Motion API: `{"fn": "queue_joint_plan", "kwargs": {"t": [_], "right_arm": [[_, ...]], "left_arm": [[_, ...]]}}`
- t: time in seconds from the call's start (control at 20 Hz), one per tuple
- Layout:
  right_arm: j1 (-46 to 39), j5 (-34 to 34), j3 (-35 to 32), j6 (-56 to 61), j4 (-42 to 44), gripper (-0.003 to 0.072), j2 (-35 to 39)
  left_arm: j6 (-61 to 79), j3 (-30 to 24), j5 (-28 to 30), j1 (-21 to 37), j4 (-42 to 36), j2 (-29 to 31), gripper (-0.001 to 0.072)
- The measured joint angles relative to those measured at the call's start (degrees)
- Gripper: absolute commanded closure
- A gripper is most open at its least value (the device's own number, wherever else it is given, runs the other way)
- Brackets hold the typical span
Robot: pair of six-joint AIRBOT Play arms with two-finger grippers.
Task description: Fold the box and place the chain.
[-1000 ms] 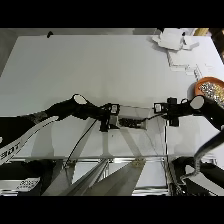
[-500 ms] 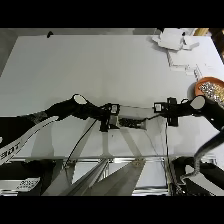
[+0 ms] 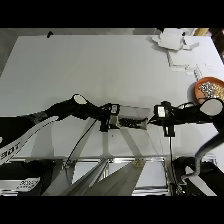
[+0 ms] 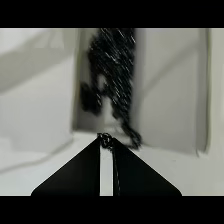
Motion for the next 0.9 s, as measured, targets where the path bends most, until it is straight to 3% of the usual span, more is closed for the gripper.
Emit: {"fn": "queue_joint_plan", "kwargs": {"t": [0.2, 0.65, 0.7, 0.75, 0.8, 0.9], "right_arm": [[5.88, -0.28, -0.02, 0.2, 5.18, 0.0665, 2.05], [15.04, -15.41, -0.02, 0.33, 14.14, 0.0663, 1.2], [15.5, -16.11, -0.02, 0.31, 14.49, 0.0607, 0.52], [15.78, -16.65, 0.0, 0.31, 14.75, 0.0457, -0.17], [16.0, -16.98, 0.26, 0.31, 14.86, 0.0389, -0.94], [16.04, -15.93, 2.34, 0.35, 13.97, 0.0391, -1.95]], "left_arm": [[0.0, 0.0, 0.0, 0.0, 0.0, 0.0, 0.0437], [-0.02, 0.0, 0.0, 0.0, 0.0, 0.0, 0.0437], [-0.02, 0.0, 0.0, 0.0, 0.0, 0.02, 0.0437], [-0.02, 0.0, 0.0, 0.0, 0.0, 0.0, 0.0437], [0.0, 0.0, 0.0, 0.0, 0.0, 0.0, 0.0437], [-0.02, 0.0, 0.0, 0.0, 0.0, 0.0, 0.0437]]}}
